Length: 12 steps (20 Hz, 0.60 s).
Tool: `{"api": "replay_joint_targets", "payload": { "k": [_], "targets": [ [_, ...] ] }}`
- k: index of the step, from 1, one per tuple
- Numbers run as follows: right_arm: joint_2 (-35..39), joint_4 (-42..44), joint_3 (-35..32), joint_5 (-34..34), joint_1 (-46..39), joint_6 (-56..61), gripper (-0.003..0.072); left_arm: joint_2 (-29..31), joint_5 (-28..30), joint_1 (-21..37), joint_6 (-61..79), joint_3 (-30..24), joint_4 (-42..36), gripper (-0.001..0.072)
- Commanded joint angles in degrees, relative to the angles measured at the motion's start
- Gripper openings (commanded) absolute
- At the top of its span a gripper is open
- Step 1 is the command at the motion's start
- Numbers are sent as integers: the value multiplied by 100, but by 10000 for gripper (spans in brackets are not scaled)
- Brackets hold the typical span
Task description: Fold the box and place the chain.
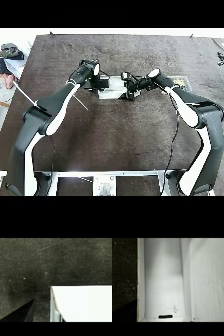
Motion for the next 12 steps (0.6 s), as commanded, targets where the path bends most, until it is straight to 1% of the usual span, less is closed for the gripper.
{"api": "replay_joint_targets", "payload": {
  "k": [1,8,9,10,12],
  "targets": [
    [-2,-2,2,4,4,0,269,-4,-216,24,-2,26,-66,344],
    [-2,-2,2,4,4,0,269,-4,-195,24,140,24,-175,342],
    [-2,-2,2,4,4,0,269,-4,-157,24,190,22,-205,251],
    [-2,-2,2,4,4,0,269,-4,-142,24,319,22,-205,96],
    [-2,-2,2,4,4,0,269,-4,-81,24,391,22,-225,83]
  ]
}}
